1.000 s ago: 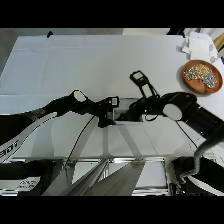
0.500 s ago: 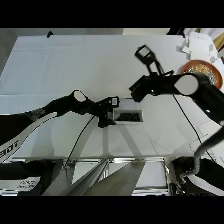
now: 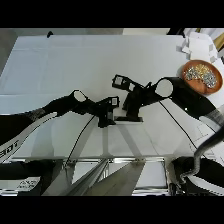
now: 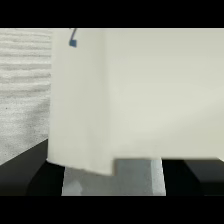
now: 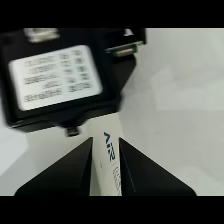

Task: Fold the box and place the chain.

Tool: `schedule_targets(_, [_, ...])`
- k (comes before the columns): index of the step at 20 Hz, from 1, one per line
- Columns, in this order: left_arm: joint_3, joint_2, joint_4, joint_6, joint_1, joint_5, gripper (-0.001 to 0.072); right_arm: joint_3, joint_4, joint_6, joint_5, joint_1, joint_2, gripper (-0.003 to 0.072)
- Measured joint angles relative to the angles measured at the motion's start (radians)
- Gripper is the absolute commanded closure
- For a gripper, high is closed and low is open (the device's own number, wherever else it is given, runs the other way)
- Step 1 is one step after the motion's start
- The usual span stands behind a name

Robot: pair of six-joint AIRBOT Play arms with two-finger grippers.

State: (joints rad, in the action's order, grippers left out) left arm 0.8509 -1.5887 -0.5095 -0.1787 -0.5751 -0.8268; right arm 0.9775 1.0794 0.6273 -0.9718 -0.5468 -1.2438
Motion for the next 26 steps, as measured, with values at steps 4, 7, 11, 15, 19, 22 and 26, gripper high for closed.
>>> schedule_targets(4, [0.0,0.0,0.0,0.0,0.0,0.0,0.0399,-0.036,0.028,-0.058,-0.041,-0.011,0.02,0.0343])
schedule_targets(7, [0.0,0.0,0.0,0.0,0.0,0.0,0.0399,-0.087,0.053,-0.087,-0.051,-0.013,0.027,0.0344])
schedule_targets(11, [0.0,0.0,0.0,0.0,0.0,0.0,0.0399,-0.12,0.095,-0.101,-0.036,-0.014,0.029,0.0345])
schedule_targets(15, [0.0,0.0,0.001,0.002,0.0,0.0,0.0399,-0.13,0.11,-0.103,-0.002,-0.014,0.033,0.0354])
schedule_targets(19, [0.0,0.0,0.001,0.002,0.0,0.0,0.0399,-0.132,0.115,-0.105,0.016,-0.014,0.068,0.0421])
schedule_targets(22, [0.0,0.0,0.002,0.002,0.0,0.0,0.0399,-0.132,0.116,-0.105,0.023,-0.014,0.093,0.047])
schedule_targets(26, [0.0,0.0,0.002,0.002,0.0,0.0,0.0399,-0.133,0.117,-0.105,0.037,-0.014,0.105,0.0532])
